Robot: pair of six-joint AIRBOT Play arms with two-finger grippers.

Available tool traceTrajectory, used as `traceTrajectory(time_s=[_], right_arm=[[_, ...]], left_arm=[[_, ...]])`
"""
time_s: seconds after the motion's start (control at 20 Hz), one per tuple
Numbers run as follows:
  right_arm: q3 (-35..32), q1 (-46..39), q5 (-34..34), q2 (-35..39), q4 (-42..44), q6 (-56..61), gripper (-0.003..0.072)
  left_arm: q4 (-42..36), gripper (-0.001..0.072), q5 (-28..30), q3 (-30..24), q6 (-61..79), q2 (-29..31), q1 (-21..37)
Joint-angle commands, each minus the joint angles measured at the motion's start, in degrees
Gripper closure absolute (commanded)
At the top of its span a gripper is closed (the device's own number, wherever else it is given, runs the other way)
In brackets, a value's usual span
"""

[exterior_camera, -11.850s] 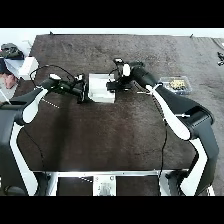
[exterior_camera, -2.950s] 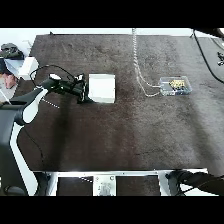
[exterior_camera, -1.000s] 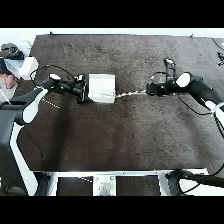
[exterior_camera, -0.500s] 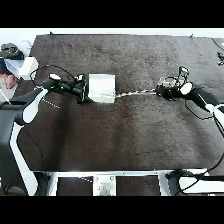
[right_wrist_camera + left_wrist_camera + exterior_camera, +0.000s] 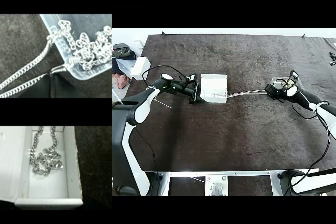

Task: Fold the box and place the chain.

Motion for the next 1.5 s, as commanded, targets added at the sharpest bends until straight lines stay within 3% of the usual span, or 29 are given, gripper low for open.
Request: traceTrajectory(time_s=[0.0, 0.15, 0.35, 0.65, 0.9, 1.2, 1.45], right_arm=[[0.0, 0.3, -1.9, 0.2, 1.6, -1.2, 0.0699], [0.0, 2.8, -1.1, 4.7, 1.6, -2.1, 0.0699], [0.0, 10.4, 0.6, 16.5, 1.5, -4.2, 0.0700], [0.7, 22.5, -5.5, 30.3, 1.3, -5.5, 0.0700], [7.5, 29.7, -9.9, 29.7, 0.9, -7.6, 0.0701], [16.5, 34.0, -10.3, 25.1, -0.4, -8.9, 0.0701], [18.4, 37.0, -8.6, 18.8, -0.3, -8.9, 0.0701]], left_arm=[[0.0, 0.0304, 0.0, 0.0, 0.0, 0.0, 0.0], [0.0, 0.0304, 0.0, 0.0, 0.0, 0.0, 0.0], [0.0, 0.0304, 0.0, 0.0, 0.0, 0.0, 0.0], [0.0, 0.0304, 0.0, 0.0, 0.0, 0.0, 0.0], [0.0, 0.0304, 0.0, 0.0, 0.0, 0.0, 0.0], [0.0, 0.0304, 0.0, 0.0, 0.0, 0.0, 0.0], [0.0, 0.0304, 0.0, 0.0, 0.0, 0.0, 0.0]])
